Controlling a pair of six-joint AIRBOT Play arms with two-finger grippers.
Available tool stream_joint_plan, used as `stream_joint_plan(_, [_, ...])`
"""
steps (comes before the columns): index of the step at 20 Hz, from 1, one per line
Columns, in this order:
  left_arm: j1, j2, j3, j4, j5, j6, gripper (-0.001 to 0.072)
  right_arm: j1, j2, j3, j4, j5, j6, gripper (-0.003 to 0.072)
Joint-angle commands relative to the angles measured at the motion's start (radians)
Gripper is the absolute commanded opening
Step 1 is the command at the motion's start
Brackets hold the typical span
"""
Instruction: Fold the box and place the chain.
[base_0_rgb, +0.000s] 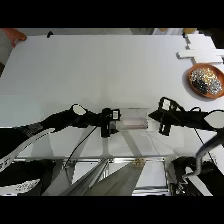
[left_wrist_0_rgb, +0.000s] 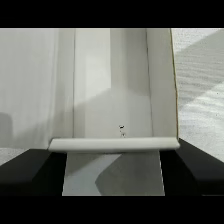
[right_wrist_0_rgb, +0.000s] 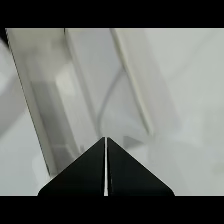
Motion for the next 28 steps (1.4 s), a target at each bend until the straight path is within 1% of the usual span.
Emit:
stream_joint_plan(1, [0.000,0.001,0.000,0.000,-0.001,0.000,0.0333,0.001,-0.097,0.037,0.269,-0.029,0.005,0.0025])
stream_joint_plan(3, [0.000,0.000,0.000,0.000,-0.001,0.000,0.0333,0.001,-0.207,0.037,0.274,-0.087,0.006,0.0024])
stream_joint_plan(6, [0.000,0.001,0.000,0.000,-0.001,0.000,0.0333,0.001,-0.348,0.037,0.272,-0.217,0.050,0.0024])
stream_joint_plan(8, [0.000,0.000,0.000,0.000,-0.001,0.000,0.0333,0.001,-0.405,0.037,0.269,-0.268,0.079,0.0024])
stream_joint_plan(11, [0.000,0.001,0.000,0.000,-0.001,0.000,0.0333,0.001,-0.437,0.037,0.192,-0.276,0.134,0.0024])
stream_joint_plan(13, [0.000,0.000,0.000,0.000,-0.001,0.000,0.0333,0.001,-0.437,0.037,0.115,-0.263,0.195,0.0024])
stream_joint_plan(14, [0.000,0.001,0.000,0.000,-0.001,0.000,0.0333,0.001,-0.429,0.037,0.100,-0.239,0.202,0.0024])
stream_joint_plan(15, [0.000,0.000,0.000,0.000,-0.001,0.000,0.0333,0.001,-0.409,0.037,0.097,-0.214,0.201,0.0024])
stream_joint_plan(17, [0.000,0.001,0.000,0.000,-0.001,0.000,0.0333,0.001,-0.328,0.037,0.069,-0.200,0.200,0.0025])
stream_joint_plan(18, [0.000,0.000,0.000,0.000,-0.001,0.000,0.0333,0.001,-0.273,0.037,0.006,-0.200,0.195,0.0024])
stream_joint_plan(20, [0.000,0.001,0.000,0.000,-0.001,0.000,0.0333,0.001,-0.176,0.037,-0.200,-0.170,0.173,0.0024])
stream_joint_plan(22, [0.000,0.001,0.000,0.000,-0.001,0.000,0.0333,0.001,-0.128,0.037,-0.417,-0.073,0.117,0.0025])
stream_joint_plan(23, [0.000,0.000,0.000,0.000,-0.001,0.000,0.0333,0.001,-0.129,0.036,-0.460,-0.002,0.076,0.0043])
stream_joint_plan(24, [0.000,0.000,0.000,0.000,-0.001,0.000,0.0333,0.001,-0.137,0.031,-0.452,0.048,0.016,0.0164])
stream_joint_plan(25, [0.000,0.001,0.000,0.000,-0.001,0.000,0.0333,0.001,-0.145,0.021,-0.401,0.071,-0.064,0.0206])
stream_joint_plan(27, [0.000,0.000,0.000,0.000,-0.001,0.000,0.0333,0.001,-0.159,0.001,-0.269,0.072,-0.195,0.0198])
stream_joint_plan(28, [0.000,0.000,0.000,0.000,-0.001,0.000,0.0333,0.001,-0.168,-0.002,-0.235,0.072,-0.239,0.0168])
